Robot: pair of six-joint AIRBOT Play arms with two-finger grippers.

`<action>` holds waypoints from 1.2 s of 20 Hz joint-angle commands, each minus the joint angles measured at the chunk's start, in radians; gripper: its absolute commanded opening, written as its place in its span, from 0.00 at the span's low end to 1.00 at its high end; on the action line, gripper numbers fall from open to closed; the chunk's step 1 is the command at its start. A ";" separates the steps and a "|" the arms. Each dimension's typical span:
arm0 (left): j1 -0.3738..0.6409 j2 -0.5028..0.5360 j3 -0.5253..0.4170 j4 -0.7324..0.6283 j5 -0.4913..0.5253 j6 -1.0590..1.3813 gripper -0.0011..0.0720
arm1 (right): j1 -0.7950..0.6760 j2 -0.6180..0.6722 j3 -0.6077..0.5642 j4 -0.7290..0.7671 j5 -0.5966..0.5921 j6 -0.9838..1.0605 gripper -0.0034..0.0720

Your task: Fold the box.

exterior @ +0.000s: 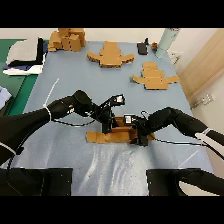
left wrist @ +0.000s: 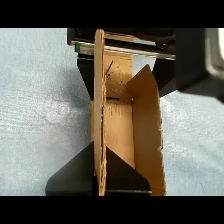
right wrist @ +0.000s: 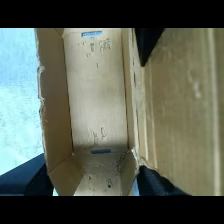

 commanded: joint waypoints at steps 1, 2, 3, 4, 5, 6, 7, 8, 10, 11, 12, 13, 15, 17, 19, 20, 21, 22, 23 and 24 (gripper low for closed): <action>0.000 0.000 0.000 0.000 0.000 0.000 0.03 | 0.001 -0.016 0.000 0.000 0.028 0.001 1.00; 0.000 0.000 0.000 0.000 0.000 0.000 0.03 | 0.001 -0.017 0.000 0.000 0.034 0.010 1.00; 0.000 -0.001 0.000 0.000 0.000 0.000 0.03 | 0.001 -0.017 0.000 -0.001 0.042 0.021 1.00; 0.000 0.000 0.000 0.000 0.000 0.000 0.03 | 0.001 -0.017 0.000 -0.002 0.043 0.021 0.97; 0.000 -0.001 0.000 0.000 0.000 0.000 0.03 | 0.001 -0.017 0.000 -0.005 0.042 0.020 0.85; 0.000 0.000 0.000 0.000 0.000 0.000 0.03 | 0.001 -0.017 0.000 -0.005 0.042 0.020 0.82; 0.000 0.000 0.000 0.000 0.000 0.000 0.03 | 0.001 -0.017 0.000 -0.005 0.042 0.020 0.82; 0.000 -0.001 0.000 0.000 0.000 0.000 0.03 | 0.001 -0.017 0.000 -0.005 0.041 0.021 0.82; 0.000 0.000 0.000 0.000 0.000 0.000 0.03 | 0.001 -0.017 -0.001 -0.005 0.038 0.021 0.82; 0.000 0.000 0.000 0.000 0.000 0.000 0.03 | 0.001 -0.017 -0.001 -0.007 0.038 0.021 0.82; 0.000 0.000 0.000 0.000 0.000 0.000 0.03 | 0.001 -0.017 -0.001 -0.009 0.038 0.021 0.84; 0.000 -0.001 0.000 0.000 0.000 0.000 0.03 | 0.001 -0.017 -0.001 -0.009 0.039 0.021 0.84; 0.000 0.000 0.000 0.000 0.000 0.000 0.03 | 0.001 -0.017 -0.001 -0.011 0.039 0.021 0.84; 0.000 0.000 0.000 0.000 0.000 0.000 0.03 | 0.001 -0.018 -0.001 -0.011 0.039 0.021 0.84; 0.000 0.000 0.000 0.000 0.000 0.000 0.03 | 0.001 -0.028 -0.001 -0.011 0.037 0.023 0.84; 0.000 0.000 0.000 0.000 0.000 0.000 0.03 | 0.001 -0.035 -0.001 -0.011 0.037 0.029 0.84; 0.000 0.000 0.000 0.000 0.000 0.000 0.03 | 0.001 -0.042 0.000 -0.010 0.036 0.030 0.84; 0.000 0.000 0.000 0.000 0.000 0.000 0.03 | 0.001 -0.046 0.000 -0.007 0.032 0.031 0.84; 0.000 0.000 0.000 0.000 0.000 0.000 0.03 | 0.001 -0.046 0.000 -0.003 0.029 0.031 0.84; 0.000 0.000 0.000 0.000 0.000 0.000 0.03 | 0.001 -0.046 0.000 0.000 0.026 0.031 0.84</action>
